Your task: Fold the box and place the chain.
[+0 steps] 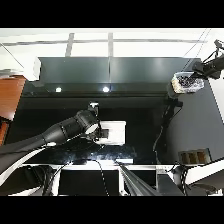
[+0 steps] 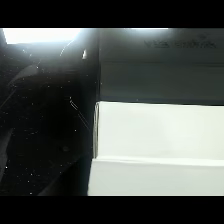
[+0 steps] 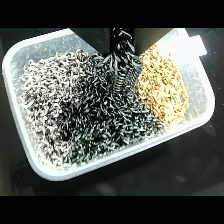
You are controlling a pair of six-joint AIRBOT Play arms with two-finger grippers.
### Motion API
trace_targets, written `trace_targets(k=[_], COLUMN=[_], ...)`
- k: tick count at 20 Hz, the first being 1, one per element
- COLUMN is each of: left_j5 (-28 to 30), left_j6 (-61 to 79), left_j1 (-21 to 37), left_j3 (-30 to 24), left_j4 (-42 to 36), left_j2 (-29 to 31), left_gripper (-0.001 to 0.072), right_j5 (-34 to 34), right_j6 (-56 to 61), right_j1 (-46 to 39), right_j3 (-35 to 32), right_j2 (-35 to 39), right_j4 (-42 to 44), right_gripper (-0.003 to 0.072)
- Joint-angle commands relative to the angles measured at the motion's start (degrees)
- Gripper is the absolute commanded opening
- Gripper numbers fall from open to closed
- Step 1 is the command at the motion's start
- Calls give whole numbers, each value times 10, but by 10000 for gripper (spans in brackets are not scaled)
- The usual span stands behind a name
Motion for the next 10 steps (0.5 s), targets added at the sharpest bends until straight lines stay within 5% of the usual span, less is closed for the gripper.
trace_targets(k=[1,2,4,10], left_j5=[1,1,1,1], left_j6=[-1,-1,-1,-1], left_j1=[0,0,0,0], left_j3=[0,0,0,0], left_j4=[0,0,0,0], left_j2=[0,0,0,0], left_gripper=[32,32,32,32], right_j5=[-4,-9,-17,-20], right_j6=[0,0,0,0], right_j1=[0,0,0,-19], right_j3=[0,0,0,0], right_j2=[-7,-7,-7,-8], right_j4=[1,1,1,-6], right_gripper=[24,61,357,371])
